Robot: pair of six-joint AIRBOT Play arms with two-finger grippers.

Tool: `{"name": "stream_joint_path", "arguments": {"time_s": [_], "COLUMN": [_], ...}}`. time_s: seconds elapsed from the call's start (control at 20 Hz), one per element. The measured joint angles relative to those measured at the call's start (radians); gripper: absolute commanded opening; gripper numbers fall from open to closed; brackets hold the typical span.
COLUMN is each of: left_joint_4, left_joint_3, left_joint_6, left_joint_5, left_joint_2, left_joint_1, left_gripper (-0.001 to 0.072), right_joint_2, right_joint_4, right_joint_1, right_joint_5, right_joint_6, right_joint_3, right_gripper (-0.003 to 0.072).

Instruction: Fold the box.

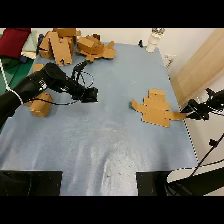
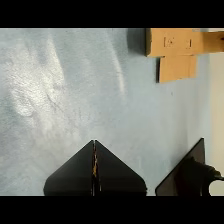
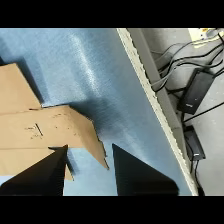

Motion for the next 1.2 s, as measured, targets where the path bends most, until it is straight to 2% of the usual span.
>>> {"name": "stream_joint_path", "arguments": {"time_s": [0.05, 0.15, 0.2, 0.3, 0.5, 0.7, 0.9, 0.95, 1.0, 1.2], "left_joint_4": [-0.003, -0.008, -0.010, -0.012, -0.015, -0.016, -0.014, -0.014, -0.012, -0.010], "left_joint_3": [0.000, 0.000, 0.000, 0.000, 0.000, 0.000, 0.000, -0.003, -0.011, -0.071], "left_joint_6": [0.000, 0.000, 0.000, 0.000, 0.009, 0.027, 0.047, 0.053, 0.058, 0.088], "left_joint_5": [-0.008, -0.017, -0.022, -0.030, -0.031, -0.070, -0.167, -0.188, -0.197, -0.221], "left_joint_2": [0.000, 0.000, 0.000, 0.000, 0.000, 0.000, 0.000, 0.000, 0.000, -0.008], "left_joint_1": [0.000, 0.000, 0.000, 0.000, 0.003, 0.050, 0.153, 0.180, 0.201, 0.245], "left_gripper": [0.0014, 0.0014, 0.0014, 0.0013, 0.0014, 0.0014, 0.0017, 0.0228, 0.0368, 0.0362], "right_joint_2": [-0.010, -0.026, -0.032, -0.038, -0.042, 0.004, 0.155, 0.205, 0.251, 0.439], "right_joint_4": [0.010, 0.040, 0.054, 0.083, 0.169, 0.277, 0.323, 0.329, 0.333, 0.343], "right_joint_1": [0.000, 0.002, 0.003, 0.007, 0.039, 0.150, 0.346, 0.399, 0.446, 0.634], "right_joint_5": [-0.007, -0.017, -0.020, -0.025, -0.080, -0.096, 0.063, 0.121, 0.179, 0.389], "right_joint_6": [-0.005, -0.018, -0.026, -0.045, -0.092, -0.126, -0.173, -0.183, -0.192, -0.216], "right_joint_3": [-0.003, -0.013, -0.019, -0.026, -0.033, -0.068, -0.247, -0.316, -0.382, -0.638], "right_gripper": [0.0428, 0.0268, 0.0229, 0.0004, 0.0004, 0.0003, 0.0003, 0.0003, 0.0003, 0.0003]}}
